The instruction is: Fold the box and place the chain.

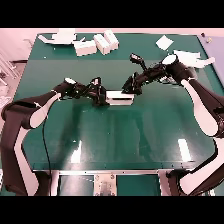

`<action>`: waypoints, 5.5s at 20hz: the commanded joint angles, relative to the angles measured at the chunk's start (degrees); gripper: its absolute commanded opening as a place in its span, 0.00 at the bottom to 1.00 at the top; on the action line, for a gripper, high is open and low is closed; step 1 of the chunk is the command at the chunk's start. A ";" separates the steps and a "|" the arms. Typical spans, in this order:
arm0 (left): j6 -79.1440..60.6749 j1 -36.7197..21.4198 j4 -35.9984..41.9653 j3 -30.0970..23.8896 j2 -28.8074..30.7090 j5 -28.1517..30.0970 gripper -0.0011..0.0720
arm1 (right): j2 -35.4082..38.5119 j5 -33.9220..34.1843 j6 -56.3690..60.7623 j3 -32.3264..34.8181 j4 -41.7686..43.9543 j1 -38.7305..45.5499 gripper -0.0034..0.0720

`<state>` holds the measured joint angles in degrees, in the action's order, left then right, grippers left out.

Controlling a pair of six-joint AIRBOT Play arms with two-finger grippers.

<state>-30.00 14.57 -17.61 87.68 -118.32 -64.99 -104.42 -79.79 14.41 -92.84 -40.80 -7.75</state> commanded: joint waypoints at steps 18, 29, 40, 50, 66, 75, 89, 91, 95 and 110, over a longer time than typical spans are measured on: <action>-0.02 -0.02 -0.02 0.04 0.04 -0.02 0.71 | -0.63 5.86 0.09 -1.55 -1.81 -1.86 0.49; -0.02 -0.02 -0.02 0.04 0.04 -0.13 0.71 | -0.70 10.01 0.07 0.83 -2.78 -1.86 0.49; -0.02 -0.02 -0.02 0.04 0.04 -0.07 0.71 | -0.68 8.20 1.44 1.73 -2.80 -3.93 0.49; -0.02 -0.02 -0.02 0.04 0.04 -0.09 0.71 | -0.68 8.35 1.38 5.55 -2.75 -3.80 0.49; -0.02 -0.02 -0.02 0.04 0.04 -0.07 0.71 | -0.70 8.22 -14.32 12.63 10.03 0.35 0.20; -0.02 -0.02 -0.02 0.04 0.04 -0.04 0.71 | -0.70 6.95 -14.47 12.72 12.35 0.35 0.06; -0.02 -0.02 -0.02 0.04 0.04 -0.04 0.71 | -0.68 1.55 -14.47 12.46 17.88 1.14 0.09; -0.02 -0.02 -0.02 0.04 0.04 -0.04 0.71 | -0.68 1.75 -13.84 12.50 17.68 1.14 0.06; -0.02 -0.02 -0.02 0.04 0.04 -0.04 0.71 | -0.70 3.06 -11.26 12.74 14.10 1.09 0.06; -0.02 -0.02 0.00 0.04 0.04 -0.04 0.71 | -2.36 8.81 -4.44 13.79 6.38 -0.79 0.06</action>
<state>-30.17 14.55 -17.74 87.68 -118.32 -65.32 -106.52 -72.93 7.86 -79.15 -31.53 -8.19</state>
